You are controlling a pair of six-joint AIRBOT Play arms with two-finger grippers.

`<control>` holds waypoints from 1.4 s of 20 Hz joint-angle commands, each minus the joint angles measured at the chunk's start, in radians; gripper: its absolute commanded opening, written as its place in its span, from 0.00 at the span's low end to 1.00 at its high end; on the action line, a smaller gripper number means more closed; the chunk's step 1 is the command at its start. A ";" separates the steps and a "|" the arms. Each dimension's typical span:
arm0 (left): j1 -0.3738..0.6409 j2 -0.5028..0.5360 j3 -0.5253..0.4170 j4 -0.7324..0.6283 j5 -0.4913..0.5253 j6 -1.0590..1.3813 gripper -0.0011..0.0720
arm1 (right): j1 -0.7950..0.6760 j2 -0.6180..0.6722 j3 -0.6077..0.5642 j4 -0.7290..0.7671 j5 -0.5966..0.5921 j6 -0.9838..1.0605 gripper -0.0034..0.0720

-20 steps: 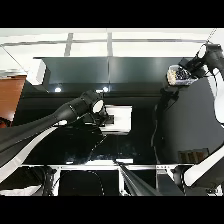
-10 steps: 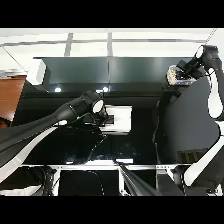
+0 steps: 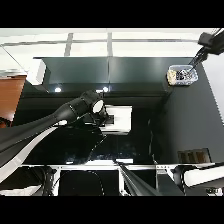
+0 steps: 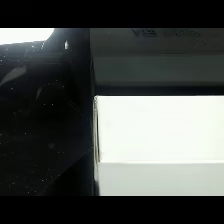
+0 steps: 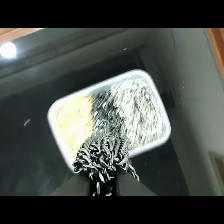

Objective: Fold the box and place the chain.

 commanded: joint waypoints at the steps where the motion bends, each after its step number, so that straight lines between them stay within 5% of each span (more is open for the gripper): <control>1: 0.000 -0.001 0.000 0.000 -0.001 0.000 0.05 | 0.012 0.209 -0.044 0.126 0.084 -0.109 0.07; 8: 0.000 -0.001 0.000 0.000 -0.001 0.000 0.05 | 0.012 0.612 -0.334 0.542 0.135 -0.312 0.07; 12: 0.000 -0.001 0.000 0.000 -0.001 0.000 0.05 | 0.012 0.660 -0.383 0.754 0.246 -0.343 0.07; 17: 0.000 -0.001 0.000 0.000 -0.002 0.000 0.05 | 0.067 0.660 -0.434 0.776 0.262 -0.342 0.07; 28: 0.000 -0.001 0.000 0.000 -0.001 0.000 0.05 | 0.374 0.658 -0.918 0.934 -0.083 -0.347 0.07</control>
